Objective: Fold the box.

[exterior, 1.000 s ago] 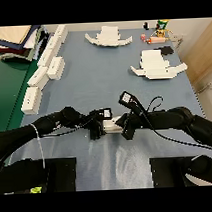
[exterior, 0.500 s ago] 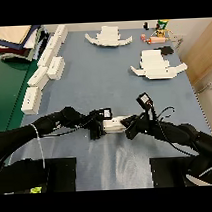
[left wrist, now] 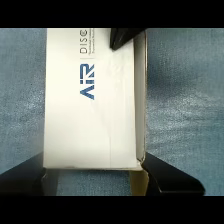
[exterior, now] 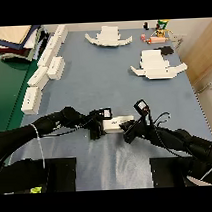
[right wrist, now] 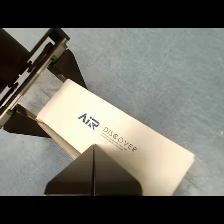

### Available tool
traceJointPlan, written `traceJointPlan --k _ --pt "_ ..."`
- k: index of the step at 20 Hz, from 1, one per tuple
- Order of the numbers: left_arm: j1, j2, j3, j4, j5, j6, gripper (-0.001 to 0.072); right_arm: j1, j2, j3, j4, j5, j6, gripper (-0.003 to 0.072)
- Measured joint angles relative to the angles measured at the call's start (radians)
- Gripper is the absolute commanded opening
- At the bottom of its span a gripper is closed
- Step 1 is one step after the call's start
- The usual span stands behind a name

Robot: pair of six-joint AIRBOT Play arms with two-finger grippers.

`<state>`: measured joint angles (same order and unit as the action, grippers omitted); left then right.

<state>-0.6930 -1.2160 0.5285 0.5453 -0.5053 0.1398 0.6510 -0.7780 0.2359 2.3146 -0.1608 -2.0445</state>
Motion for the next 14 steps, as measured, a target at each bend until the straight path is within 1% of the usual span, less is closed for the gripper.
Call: traceJointPlan --k 14 --pt "0.000 0.000 0.000 0.000 0.000 0.002 0.0422 0.003 -0.016 -0.010 -0.006 0.003 0.003 0.0000"
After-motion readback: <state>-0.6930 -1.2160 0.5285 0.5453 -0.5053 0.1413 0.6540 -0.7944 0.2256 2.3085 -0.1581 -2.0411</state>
